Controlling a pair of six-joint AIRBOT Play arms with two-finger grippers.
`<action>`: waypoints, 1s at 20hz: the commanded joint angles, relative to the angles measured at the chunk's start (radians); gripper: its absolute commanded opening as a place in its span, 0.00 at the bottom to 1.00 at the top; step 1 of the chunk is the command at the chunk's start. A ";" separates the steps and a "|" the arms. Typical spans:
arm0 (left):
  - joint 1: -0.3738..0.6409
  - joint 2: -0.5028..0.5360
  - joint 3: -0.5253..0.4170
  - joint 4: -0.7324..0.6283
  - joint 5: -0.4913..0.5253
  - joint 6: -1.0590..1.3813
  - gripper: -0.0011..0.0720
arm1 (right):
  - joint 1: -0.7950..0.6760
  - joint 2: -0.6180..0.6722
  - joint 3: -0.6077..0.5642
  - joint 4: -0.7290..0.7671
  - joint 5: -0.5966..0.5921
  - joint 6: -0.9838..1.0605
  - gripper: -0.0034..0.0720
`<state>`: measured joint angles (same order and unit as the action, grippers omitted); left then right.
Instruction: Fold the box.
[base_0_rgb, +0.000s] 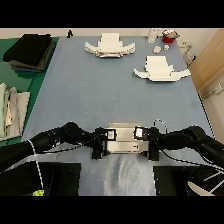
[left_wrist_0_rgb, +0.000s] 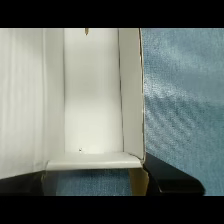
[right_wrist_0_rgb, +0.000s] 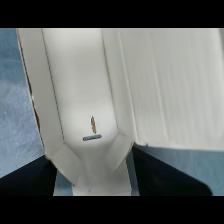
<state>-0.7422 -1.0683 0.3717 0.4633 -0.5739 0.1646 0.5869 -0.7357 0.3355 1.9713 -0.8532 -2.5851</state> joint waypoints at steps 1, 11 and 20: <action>0.000 0.001 0.000 0.000 0.003 0.000 0.71 | 0.000 0.091 0.058 -0.222 -0.195 0.248 0.99; 0.000 0.001 0.000 0.000 0.003 0.000 0.71 | 0.045 0.022 0.124 0.395 -0.114 1.100 0.09; 0.000 0.001 0.000 0.000 0.003 0.000 0.71 | 0.042 -0.237 0.255 0.310 0.262 1.099 0.05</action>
<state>-0.7422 -1.0683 0.3717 0.4633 -0.5716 0.1642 0.6567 -0.9070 0.5652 2.2902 -0.6674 -1.4990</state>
